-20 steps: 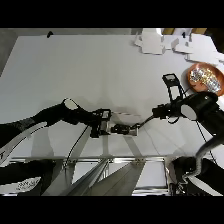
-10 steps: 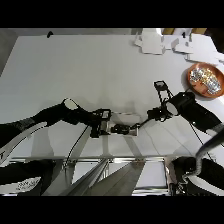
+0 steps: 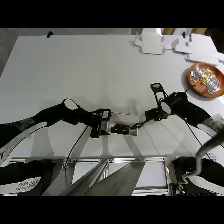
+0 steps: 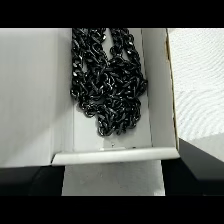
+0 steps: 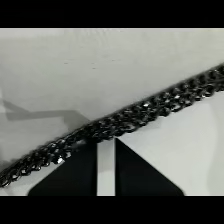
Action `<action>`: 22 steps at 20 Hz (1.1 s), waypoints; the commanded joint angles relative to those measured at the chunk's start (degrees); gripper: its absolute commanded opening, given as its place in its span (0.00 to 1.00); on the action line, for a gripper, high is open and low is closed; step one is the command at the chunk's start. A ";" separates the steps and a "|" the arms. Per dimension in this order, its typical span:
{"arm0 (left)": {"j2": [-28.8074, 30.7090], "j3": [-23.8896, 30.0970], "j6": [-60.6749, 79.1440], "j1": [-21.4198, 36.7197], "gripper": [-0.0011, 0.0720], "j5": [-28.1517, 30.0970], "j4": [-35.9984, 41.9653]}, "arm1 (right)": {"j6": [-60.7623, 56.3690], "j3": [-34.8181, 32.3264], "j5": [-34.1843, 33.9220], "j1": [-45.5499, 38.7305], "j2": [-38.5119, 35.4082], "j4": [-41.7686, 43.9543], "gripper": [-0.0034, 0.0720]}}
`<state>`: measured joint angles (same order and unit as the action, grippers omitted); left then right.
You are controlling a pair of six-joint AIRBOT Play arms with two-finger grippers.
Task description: Fold the box and place the chain.
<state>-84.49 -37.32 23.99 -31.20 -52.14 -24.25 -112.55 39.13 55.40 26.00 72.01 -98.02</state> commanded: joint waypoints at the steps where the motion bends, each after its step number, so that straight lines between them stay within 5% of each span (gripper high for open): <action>1: 0.02 -0.04 0.02 0.02 0.39 0.02 0.00 | 1.29 -0.07 0.28 -0.04 0.46 1.01 0.07; 14: 0.02 -0.04 0.02 0.04 0.39 0.02 0.00 | 4.96 -0.07 8.37 0.11 -24.74 3.82 0.07; 22: 0.02 -0.04 0.02 0.04 0.39 0.02 0.00 | -0.13 -3.19 6.51 -3.52 -15.21 -0.57 0.38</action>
<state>-84.49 -37.32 23.99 -31.20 -52.14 -24.25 -110.72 37.04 62.48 24.34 53.08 -97.82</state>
